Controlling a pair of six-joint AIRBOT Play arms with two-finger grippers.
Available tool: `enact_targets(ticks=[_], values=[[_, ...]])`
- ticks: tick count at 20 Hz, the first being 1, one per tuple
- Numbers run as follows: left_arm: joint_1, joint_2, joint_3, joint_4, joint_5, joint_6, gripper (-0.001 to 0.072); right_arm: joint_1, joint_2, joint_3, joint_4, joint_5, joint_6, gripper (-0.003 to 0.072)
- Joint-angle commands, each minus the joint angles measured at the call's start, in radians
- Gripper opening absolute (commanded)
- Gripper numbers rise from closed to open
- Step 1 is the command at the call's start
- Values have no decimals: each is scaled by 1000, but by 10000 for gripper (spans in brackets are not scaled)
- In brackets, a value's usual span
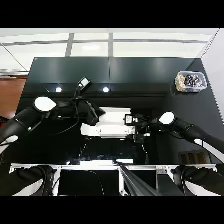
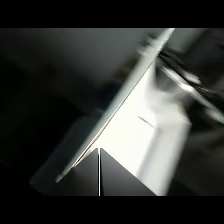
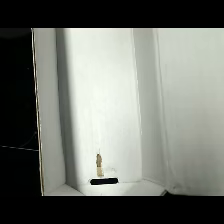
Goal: Fold the box and place the chain.
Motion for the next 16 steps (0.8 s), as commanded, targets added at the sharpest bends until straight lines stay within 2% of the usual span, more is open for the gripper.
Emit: enact_targets(ticks=[1, 5, 9, 12, 13, 16], values=[[-39, -88, 20, -13, 132, 65, 31, 0, -1, 0, 0, 0, 0, 446], [-39, -191, 27, 35, 99, 64, 30, 0, -1, 0, 0, 0, 0, 446], [-40, -244, 27, 51, 0, 66, 30, 0, -1, 0, 0, 0, 0, 446], [-32, -243, 45, 76, 0, 69, 30, 0, -1, 0, 0, 0, 0, 446], [-25, -238, 72, 122, -7, 68, 29, 0, -1, 0, 0, 0, 0, 446], [3, -142, 146, 234, -31, 63, 28, 0, -1, 0, 0, 0, 0, 446]])
